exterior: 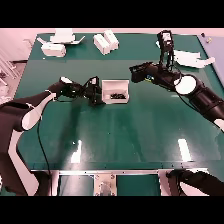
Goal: Fold the box and place the chain.
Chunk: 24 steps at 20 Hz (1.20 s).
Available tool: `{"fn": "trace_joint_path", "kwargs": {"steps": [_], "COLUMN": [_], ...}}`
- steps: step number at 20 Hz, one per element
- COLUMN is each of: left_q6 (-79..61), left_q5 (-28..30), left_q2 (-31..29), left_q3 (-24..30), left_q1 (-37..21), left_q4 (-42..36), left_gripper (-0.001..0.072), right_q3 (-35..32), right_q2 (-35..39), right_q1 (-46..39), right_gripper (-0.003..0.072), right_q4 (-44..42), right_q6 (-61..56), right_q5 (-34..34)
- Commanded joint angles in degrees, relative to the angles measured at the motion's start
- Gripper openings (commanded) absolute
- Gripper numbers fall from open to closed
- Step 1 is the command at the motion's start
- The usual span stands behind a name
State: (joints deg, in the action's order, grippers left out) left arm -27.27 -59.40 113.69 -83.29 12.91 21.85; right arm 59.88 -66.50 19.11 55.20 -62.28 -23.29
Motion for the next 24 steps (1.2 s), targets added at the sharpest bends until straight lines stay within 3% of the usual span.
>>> {"fn": "trace_joint_path", "kwargs": {"steps": [1, 4, 9, 15, 24], "left_q6": [0.0, -0.02, 0.0, 0.0, 0.0], "left_q5": [0.0, 0.0, 0.0, 0.0, -0.02], "left_q2": [-0.04, -0.04, -0.04, -0.04, -0.04], "left_q3": [-0.02, -0.02, -0.02, -0.02, -0.02], "left_q1": [-0.04, -0.04, -0.04, -0.04, -0.04], "left_q4": [0.02, 0.02, 0.02, 0.02, 0.02], "left_gripper": [0.0517, 0.0517, 0.0517, 0.0517, 0.0516], "right_q3": [0.61, 2.49, 12.92, 27.58, 37.42], "right_q2": [-2.1, -6.32, -19.21, -32.41, -41.66], "right_q1": [-6.05, -11.93, -17.99, -18.51, -15.93], "right_gripper": [0.0251, 0.0231, 0.023, 0.0265, 0.0262], "right_q4": [-16.06, -27.89, -31.69, -31.87, -30.51], "right_q6": [22.8, 36.96, 45.66, 47.78, 48.04], "right_q5": [-8.55, -15.69, -28.83, -42.77, -44.81]}}
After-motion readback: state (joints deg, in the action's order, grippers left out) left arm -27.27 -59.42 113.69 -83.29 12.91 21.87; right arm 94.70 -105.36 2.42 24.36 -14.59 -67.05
